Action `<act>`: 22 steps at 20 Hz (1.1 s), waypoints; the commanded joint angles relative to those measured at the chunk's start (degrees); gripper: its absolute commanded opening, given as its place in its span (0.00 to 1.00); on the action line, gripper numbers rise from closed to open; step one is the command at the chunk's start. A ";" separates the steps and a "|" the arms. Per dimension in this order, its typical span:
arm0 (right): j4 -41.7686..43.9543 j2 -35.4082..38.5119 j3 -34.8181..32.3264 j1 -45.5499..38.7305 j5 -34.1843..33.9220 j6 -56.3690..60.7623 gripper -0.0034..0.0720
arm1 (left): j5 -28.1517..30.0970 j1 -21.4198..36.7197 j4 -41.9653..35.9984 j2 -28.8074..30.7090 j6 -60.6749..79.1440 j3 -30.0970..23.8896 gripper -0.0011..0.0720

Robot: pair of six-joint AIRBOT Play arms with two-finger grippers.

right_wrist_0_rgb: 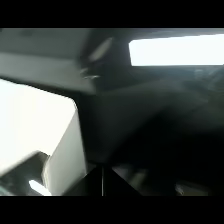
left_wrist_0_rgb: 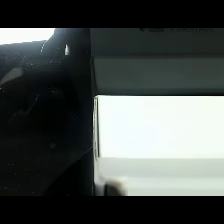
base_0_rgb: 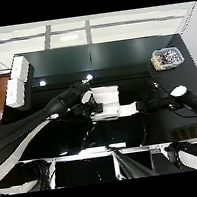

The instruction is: Fold the box and place the chain.

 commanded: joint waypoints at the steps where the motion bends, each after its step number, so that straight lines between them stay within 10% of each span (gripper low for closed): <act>1: 8.39 -2.25 3.26 3.15 0.92 -7.30 0.07 | 0.00 0.04 0.00 -0.02 0.00 0.02 0.05; 4: 8.35 -2.25 7.82 3.17 5.86 -8.09 0.10 | 0.02 0.04 0.02 -0.02 0.00 0.02 0.05; 6: 8.76 -2.25 9.46 3.21 9.97 -7.98 0.72 | 0.00 0.04 0.00 -0.02 0.00 0.02 0.05; 7: 8.83 -2.25 9.92 3.21 11.34 -7.87 0.77 | 0.02 0.04 0.00 -0.02 0.00 0.02 0.05; 19: -4.83 -2.25 13.31 16.94 0.72 11.93 0.74 | 0.02 0.04 -0.02 -0.02 0.00 0.02 0.05; 22: -12.07 -2.25 15.80 21.35 -2.64 19.17 0.60 | 0.02 0.04 0.00 -0.02 0.00 0.02 0.05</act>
